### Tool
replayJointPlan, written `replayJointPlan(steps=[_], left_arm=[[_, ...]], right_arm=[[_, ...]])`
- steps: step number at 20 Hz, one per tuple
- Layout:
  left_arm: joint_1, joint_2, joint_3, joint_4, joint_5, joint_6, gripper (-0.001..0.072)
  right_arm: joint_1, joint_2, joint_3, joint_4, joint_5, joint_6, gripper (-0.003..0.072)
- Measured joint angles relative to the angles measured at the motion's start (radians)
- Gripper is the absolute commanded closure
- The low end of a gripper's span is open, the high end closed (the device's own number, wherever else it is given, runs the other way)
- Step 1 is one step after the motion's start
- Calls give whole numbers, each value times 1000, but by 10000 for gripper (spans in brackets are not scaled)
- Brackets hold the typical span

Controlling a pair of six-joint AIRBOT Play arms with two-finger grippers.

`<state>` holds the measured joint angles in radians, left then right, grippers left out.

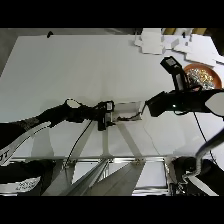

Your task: Fold the box and place the chain.

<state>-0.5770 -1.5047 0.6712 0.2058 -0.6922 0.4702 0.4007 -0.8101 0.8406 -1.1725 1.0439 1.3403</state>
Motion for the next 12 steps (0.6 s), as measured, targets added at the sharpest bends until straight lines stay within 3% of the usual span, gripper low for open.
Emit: replayJointPlan(steps=[6,12], left_arm=[[0,0,0,0,0,0,540],[0,0,0,0,0,0,540]], right_arm=[[194,7,0,38,-120,16,667],[246,-89,0,43,-165,23,666]])
